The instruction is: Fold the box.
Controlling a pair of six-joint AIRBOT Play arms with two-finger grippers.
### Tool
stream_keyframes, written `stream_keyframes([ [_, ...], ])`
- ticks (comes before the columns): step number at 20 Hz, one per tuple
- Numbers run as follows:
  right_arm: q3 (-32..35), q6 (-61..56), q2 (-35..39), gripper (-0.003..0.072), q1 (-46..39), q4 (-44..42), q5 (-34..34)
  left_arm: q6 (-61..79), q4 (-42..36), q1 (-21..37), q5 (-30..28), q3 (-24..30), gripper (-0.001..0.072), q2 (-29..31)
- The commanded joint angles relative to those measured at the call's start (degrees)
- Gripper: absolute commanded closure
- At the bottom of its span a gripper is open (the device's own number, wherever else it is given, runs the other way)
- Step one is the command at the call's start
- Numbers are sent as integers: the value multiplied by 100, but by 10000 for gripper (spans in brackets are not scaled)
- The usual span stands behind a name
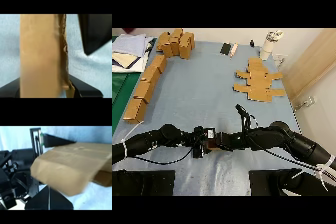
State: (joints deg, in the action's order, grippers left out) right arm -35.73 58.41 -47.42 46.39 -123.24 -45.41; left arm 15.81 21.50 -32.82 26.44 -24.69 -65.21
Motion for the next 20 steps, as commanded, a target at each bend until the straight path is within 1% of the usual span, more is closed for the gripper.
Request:
stream_keyframes([
  [1, -26, 9, -2, 683, -50, 166, 50, -376, 476, 4, 120, 4, 178, 2],
  [6, -26, 7, -2, 683, -50, 452, 369, -275, 555, 4, 120, -26, 178, -2],
  [10, -26, 7, -2, 683, -50, 452, 376, -326, 533, 2, 234, -166, 178, 85],
  [20, -26, 7, -4, 683, -48, 452, 376, -391, 531, 0, 260, -166, 178, 83],
])
